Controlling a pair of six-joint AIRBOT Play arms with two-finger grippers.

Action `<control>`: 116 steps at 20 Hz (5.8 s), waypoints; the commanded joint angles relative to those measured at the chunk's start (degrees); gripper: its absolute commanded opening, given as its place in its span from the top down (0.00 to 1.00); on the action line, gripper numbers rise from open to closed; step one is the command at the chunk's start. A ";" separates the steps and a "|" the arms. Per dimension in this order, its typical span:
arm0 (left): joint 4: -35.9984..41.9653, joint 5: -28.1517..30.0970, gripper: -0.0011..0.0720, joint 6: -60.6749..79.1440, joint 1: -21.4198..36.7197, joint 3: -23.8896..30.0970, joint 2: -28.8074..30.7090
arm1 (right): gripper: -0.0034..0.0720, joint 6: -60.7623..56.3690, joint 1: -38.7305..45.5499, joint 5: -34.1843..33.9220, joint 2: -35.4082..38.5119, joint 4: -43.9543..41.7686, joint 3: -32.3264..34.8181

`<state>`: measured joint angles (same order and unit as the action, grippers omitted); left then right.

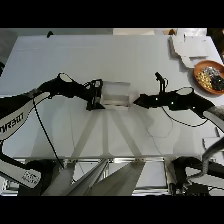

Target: Fold the box and place the chain.

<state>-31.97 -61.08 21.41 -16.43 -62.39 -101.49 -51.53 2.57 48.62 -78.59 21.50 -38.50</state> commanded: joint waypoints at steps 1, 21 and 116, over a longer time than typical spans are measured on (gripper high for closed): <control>0.00 0.00 0.53 0.00 0.00 -0.02 0.00 | 0.50 0.59 -0.13 -0.44 0.31 -2.64 0.00; 0.00 0.00 0.53 0.00 0.02 -0.02 0.00 | 0.32 4.04 -6.86 -9.11 1.79 -0.52 -0.02; 0.00 0.00 0.53 0.00 0.00 -0.02 0.00 | 0.32 -73.26 -27.63 -4.31 -3.10 73.29 -19.91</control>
<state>-32.01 -61.10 21.43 -16.43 -62.39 -101.49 -122.87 -24.88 44.10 -81.65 94.76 -56.75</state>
